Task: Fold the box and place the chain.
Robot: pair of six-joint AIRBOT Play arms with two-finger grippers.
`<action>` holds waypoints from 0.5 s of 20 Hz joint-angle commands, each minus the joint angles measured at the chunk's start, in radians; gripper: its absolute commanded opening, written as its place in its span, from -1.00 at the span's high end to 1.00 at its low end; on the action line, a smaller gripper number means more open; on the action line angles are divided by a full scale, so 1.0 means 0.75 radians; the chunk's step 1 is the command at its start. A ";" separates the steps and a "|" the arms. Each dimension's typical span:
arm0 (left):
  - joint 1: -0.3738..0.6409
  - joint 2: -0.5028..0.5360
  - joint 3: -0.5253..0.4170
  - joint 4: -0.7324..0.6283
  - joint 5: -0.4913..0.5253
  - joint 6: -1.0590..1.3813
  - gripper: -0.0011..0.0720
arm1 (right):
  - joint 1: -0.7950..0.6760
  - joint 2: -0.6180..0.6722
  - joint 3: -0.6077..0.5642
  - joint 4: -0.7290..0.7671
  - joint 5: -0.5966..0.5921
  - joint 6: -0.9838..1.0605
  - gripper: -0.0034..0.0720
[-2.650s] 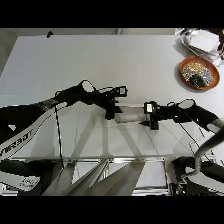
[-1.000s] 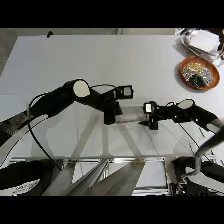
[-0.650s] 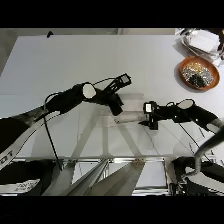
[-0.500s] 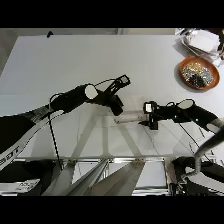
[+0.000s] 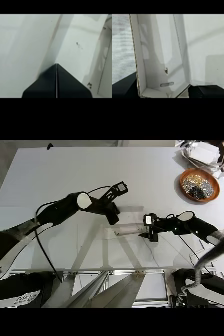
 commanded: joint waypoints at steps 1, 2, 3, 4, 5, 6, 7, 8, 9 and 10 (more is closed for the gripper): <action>0.038 0.119 0.002 0.136 -0.208 0.003 0.97 | -0.001 0.001 -0.001 0.001 0.000 0.002 -0.30; 0.035 0.134 0.002 0.153 -0.270 0.004 0.97 | -0.001 0.001 -0.001 0.001 0.000 0.002 -0.30; 0.028 0.141 0.001 0.170 -0.327 0.005 0.97 | -0.001 0.001 -0.001 0.001 0.001 0.002 -0.30; 0.021 0.140 -0.002 0.197 -0.358 0.004 0.98 | -0.001 0.001 -0.001 0.001 0.001 0.002 -0.30; 0.013 0.140 -0.015 0.227 -0.357 0.005 0.98 | -0.001 0.001 -0.001 0.001 0.001 0.002 -0.30; 0.006 0.140 -0.039 0.247 -0.342 0.013 0.98 | -0.001 0.001 -0.001 0.001 0.001 0.002 -0.30; 0.005 0.140 -0.069 0.242 -0.339 0.060 0.98 | -0.001 0.001 -0.001 0.001 0.000 0.002 -0.30; 0.005 0.140 -0.104 0.226 -0.340 0.127 0.97 | -0.001 0.001 -0.001 0.001 0.000 0.001 -0.30; 0.006 0.139 -0.144 0.194 -0.338 0.215 0.97 | -0.001 0.001 -0.001 0.001 0.001 0.002 -0.30; 0.006 0.138 -0.181 0.157 -0.333 0.297 0.97 | -0.001 0.001 -0.001 0.001 0.000 0.002 -0.30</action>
